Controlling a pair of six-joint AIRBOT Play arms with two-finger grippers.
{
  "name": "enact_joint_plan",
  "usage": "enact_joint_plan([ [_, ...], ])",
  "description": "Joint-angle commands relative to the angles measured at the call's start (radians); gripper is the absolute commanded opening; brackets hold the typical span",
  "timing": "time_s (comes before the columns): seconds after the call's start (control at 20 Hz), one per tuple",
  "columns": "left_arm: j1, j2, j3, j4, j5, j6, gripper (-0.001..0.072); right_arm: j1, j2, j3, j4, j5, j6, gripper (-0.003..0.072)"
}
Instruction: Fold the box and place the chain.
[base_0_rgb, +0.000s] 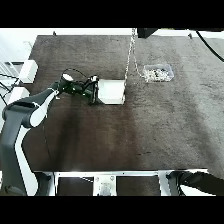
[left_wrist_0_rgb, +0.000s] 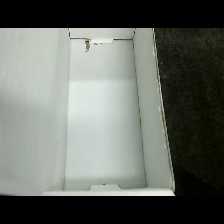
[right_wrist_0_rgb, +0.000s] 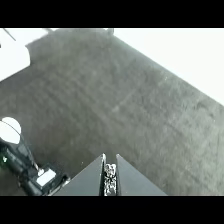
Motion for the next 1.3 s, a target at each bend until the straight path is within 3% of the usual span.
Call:
enact_joint_plan([
  [0.0, 0.0, 0.0, 0.0, 0.0, 0.0, 0.0, 0.0363, 0.007, 0.0, 0.0, 0.0, -0.069, -0.002, 0.0017],
  [0.25, 0.0, 0.0, 0.0, 0.0, 0.0, 0.0, 0.0363, 0.007, 0.0, 0.0, 0.0, -0.158, -0.002, 0.0018],
  [0.7, 0.0, 0.0, 0.0, 0.0, 0.0, 0.0, 0.0363, 0.007, -0.003, -0.006, 0.009, -0.106, -0.001, 0.0018],
  [1.25, 0.0, 0.0, 0.0, 0.0, 0.0, 0.0, 0.0363, 0.02, -0.004, -0.257, 0.109, -0.106, 0.033, 0.0017],
])
